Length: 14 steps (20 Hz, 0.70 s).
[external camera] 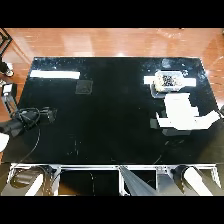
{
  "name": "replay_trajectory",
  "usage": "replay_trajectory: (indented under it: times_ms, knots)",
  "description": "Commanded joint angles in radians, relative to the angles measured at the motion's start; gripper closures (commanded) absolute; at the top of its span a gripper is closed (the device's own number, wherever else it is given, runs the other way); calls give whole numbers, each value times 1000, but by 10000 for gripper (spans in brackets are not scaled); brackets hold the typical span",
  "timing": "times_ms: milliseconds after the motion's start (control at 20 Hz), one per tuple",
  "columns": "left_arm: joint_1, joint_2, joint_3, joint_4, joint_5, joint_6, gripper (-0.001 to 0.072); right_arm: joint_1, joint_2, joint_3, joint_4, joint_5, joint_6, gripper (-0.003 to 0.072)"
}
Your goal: Fold the box and place the chain.
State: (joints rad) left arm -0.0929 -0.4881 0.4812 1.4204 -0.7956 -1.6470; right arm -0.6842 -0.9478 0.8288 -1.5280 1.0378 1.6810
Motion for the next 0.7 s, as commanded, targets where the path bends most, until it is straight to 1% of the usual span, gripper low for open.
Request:
replay_trajectory:
  times_ms: [0, 50, 150, 200, 250, 300, 350, 450, 500, 600, 650]
  knots:
    - [0, -175, 133, -7, -125, 2, 76, -172, -215, 134, 139, 134, -166, -34]
    - [0, -220, 171, -16, -140, 2, 76, -188, -291, 182, 166, 206, -245, -34]
    - [0, -290, 228, -60, -134, 3, 76, -215, -416, 251, 167, 321, -359, -34]
    - [0, -315, 247, -94, -119, 10, 76, -228, -460, 270, 165, 334, -384, -34]
    - [0, -332, 258, -127, -102, 22, 76, -241, -488, 282, 173, 320, -388, -34]
    - [0, -346, 264, -160, -83, 24, 76, -251, -509, 289, 208, 311, -433, -34]
    - [0, -355, 265, -187, -66, 24, 76, -263, -533, 299, 274, 323, -502, -34]
    - [0, -371, 265, -216, -48, 24, 76, -286, -603, 341, 425, 401, -626, -34]
    - [0, -377, 265, -227, -45, 24, 76, -291, -645, 368, 473, 433, -635, -34]
    - [0, -383, 265, -228, -43, 23, 76, -288, -733, 430, 506, 491, -638, -34]
    - [0, -383, 265, -228, -42, 23, 76, -283, -757, 447, 505, 500, -638, -34]
